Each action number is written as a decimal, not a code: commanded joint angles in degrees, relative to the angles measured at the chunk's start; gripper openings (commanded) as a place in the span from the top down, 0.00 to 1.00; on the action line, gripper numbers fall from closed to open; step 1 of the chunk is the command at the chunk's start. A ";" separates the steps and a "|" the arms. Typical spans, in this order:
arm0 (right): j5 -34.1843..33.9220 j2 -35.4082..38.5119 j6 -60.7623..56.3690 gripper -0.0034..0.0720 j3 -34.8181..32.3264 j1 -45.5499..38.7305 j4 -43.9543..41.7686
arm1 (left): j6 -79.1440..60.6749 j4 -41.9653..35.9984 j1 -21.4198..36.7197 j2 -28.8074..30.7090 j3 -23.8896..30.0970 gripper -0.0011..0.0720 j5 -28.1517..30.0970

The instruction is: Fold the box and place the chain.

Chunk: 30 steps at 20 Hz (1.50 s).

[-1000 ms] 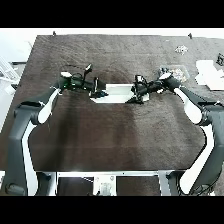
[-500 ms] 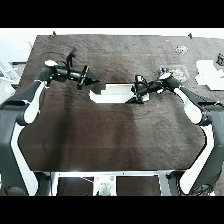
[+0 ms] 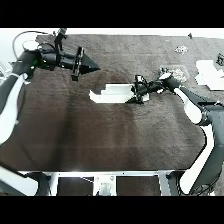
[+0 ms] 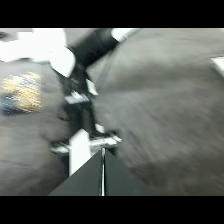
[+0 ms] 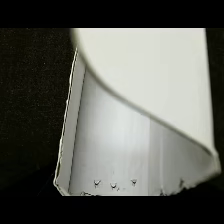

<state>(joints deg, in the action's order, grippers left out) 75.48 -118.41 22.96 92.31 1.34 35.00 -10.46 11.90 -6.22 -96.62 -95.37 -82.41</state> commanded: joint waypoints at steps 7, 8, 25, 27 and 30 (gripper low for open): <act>0.02 -0.02 0.02 0.19 0.02 0.07 -0.02 | -9.20 -0.31 -4.31 16.26 32.06 0.96 29.05; 0.00 -0.02 0.00 0.19 0.02 0.07 -0.02 | -8.85 -0.33 -4.31 13.97 32.17 0.96 28.85; 0.00 -0.02 0.00 0.19 0.02 0.07 -0.04 | -8.85 -0.17 -10.80 -10.88 8.41 0.96 34.36; 0.00 -0.02 0.00 0.19 0.02 0.09 -0.04 | -6.93 -0.28 -10.80 -13.16 4.61 0.96 36.35; 0.00 -0.02 0.00 0.19 0.02 0.07 -0.02 | -5.33 -0.31 -10.80 -15.04 2.47 0.96 37.77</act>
